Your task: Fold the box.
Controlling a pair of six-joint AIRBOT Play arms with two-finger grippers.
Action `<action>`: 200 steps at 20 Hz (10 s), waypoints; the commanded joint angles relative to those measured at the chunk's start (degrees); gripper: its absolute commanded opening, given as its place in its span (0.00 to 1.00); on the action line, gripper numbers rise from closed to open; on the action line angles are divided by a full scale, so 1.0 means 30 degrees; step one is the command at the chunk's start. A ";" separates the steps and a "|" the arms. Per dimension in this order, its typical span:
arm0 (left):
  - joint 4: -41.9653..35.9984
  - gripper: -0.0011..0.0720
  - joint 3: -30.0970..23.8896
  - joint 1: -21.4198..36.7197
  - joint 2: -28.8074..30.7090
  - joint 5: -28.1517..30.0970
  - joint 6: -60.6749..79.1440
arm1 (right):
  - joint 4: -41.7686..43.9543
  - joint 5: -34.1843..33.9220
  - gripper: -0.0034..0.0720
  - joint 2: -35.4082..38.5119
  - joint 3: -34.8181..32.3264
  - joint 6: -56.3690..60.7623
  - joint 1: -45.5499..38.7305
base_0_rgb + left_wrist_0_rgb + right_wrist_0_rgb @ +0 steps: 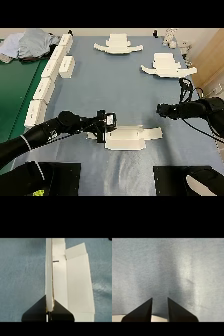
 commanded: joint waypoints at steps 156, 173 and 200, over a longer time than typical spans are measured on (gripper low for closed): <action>0.3184 0.04 0.2973 0.3723 -0.2871 -0.9275 -0.4437 | 0.4612 -0.2193 0.05 -0.0022 0.0058 -0.1705 0.0204; 0.3184 0.04 0.2973 0.3723 -0.2871 -0.9282 -0.4444 | -0.3118 -0.1807 0.91 -0.0546 -0.2120 -0.9537 1.8127; 0.3184 0.04 0.2973 0.3723 -0.2871 -0.9282 -0.4444 | -0.2871 -0.1537 1.00 0.0758 -0.1013 -0.8014 1.4141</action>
